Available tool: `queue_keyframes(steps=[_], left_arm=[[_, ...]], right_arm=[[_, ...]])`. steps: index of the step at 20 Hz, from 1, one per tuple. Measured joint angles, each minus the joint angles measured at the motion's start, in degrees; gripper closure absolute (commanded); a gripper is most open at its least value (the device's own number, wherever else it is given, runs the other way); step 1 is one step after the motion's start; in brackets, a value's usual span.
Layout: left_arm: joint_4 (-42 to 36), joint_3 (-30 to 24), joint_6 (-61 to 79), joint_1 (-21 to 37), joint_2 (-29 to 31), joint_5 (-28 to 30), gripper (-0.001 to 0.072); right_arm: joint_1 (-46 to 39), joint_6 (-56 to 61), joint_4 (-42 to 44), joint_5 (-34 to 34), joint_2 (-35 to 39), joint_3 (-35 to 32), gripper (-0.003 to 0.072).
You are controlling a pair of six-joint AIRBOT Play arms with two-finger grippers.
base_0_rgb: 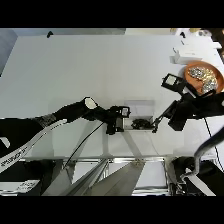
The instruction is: Fold the box and place the chain.
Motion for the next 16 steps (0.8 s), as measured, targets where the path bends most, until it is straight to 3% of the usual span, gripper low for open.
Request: queue_keyframes(steps=[6,14,16], left_arm=[[0.0,0.0,0.0,0.0,0.0,0.0,0.0438],[0.0,0.0,0.0,0.0,0.0,0.0,0.0438],[0.0,0.0,0.0,0.0,0.0,0.0,0.0438]], right_arm=[[6.2,-2.3,13.9,-4.8,-3.2,2.9,0.0673],[12.9,2.7,6.7,-8.7,-13.2,1.8,0.0669],[13.2,4.6,5.1,-10.2,-14.4,-0.2,0.0525]])
